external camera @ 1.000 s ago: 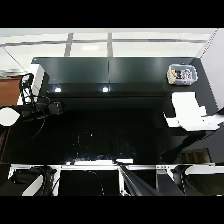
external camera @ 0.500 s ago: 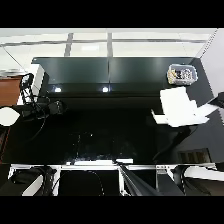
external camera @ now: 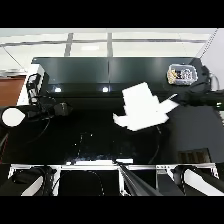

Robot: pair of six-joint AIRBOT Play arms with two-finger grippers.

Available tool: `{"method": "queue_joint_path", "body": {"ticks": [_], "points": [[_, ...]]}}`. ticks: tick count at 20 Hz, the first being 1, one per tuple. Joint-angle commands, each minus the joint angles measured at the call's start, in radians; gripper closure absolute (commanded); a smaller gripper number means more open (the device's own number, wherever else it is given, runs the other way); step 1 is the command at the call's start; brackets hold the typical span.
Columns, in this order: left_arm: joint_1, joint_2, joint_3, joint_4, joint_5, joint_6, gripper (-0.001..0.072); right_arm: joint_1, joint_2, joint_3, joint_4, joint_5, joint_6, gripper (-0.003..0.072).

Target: Fold the box and place the chain.

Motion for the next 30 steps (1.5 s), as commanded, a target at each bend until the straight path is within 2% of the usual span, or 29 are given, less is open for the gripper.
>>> {"method": "queue_joint_path", "body": {"ticks": [1, 5, 7, 11, 15, 17, 20, 23, 24, 25, 26, 27, 28, 30], "points": [[-0.036, -0.064, -0.001, -0.13, 0.008, -0.005, 0.0001, 0.207, 0.123, -0.2, 0.274, -0.266, -0.14, 0.0669], [-0.034, -0.215, 0.003, -0.422, 0.073, 0.21, 0.0001, 0.45, 0.162, -0.311, 0.362, -0.457, -0.169, 0.0669], [-0.02, -0.318, 0.048, -0.459, 0.074, 0.267, 0.0001, 0.539, 0.161, -0.318, 0.359, -0.518, -0.168, 0.0668], [-0.001, -0.535, 0.166, -0.504, -0.085, 0.33, 0.0001, 0.591, 0.161, -0.318, 0.374, -0.55, -0.168, 0.0668], [-0.001, -0.668, 0.187, -0.812, -0.159, 0.579, 0.0001, 0.592, 0.161, -0.318, 0.373, -0.543, -0.168, 0.0668], [-0.003, -0.732, 0.213, -0.886, -0.213, 0.672, 0.0001, 0.595, 0.161, -0.318, 0.373, -0.534, -0.169, 0.0668], [-0.003, -0.805, 0.282, -0.887, -0.322, 0.775, 0.0001, 0.602, 0.161, -0.318, 0.375, -0.531, -0.168, 0.0668], [-0.003, -0.859, 0.366, -0.832, -0.499, 0.89, 0.0038, 0.602, 0.161, -0.318, 0.375, -0.529, -0.169, 0.0668], [-0.003, -0.874, 0.391, -0.779, -0.548, 0.914, 0.0112, 0.602, 0.161, -0.318, 0.375, -0.529, -0.169, 0.0668], [-0.003, -0.882, 0.407, -0.729, -0.58, 0.925, 0.0116, 0.602, 0.161, -0.318, 0.375, -0.529, -0.168, 0.0668], [-0.003, -0.887, 0.415, -0.687, -0.599, 0.941, 0.018, 0.602, 0.161, -0.318, 0.375, -0.529, -0.168, 0.0668], [-0.003, -0.888, 0.417, -0.658, -0.6, 0.948, 0.0338, 0.602, 0.161, -0.318, 0.375, -0.529, -0.168, 0.0668], [-0.002, -0.889, 0.417, -0.648, -0.597, 0.951, 0.053, 0.602, 0.161, -0.318, 0.375, -0.529, -0.168, 0.0668], [-0.003, -0.894, 0.417, -0.656, -0.593, 0.975, 0.0554, 0.602, 0.161, -0.318, 0.374, -0.523, -0.168, 0.0668]]}}
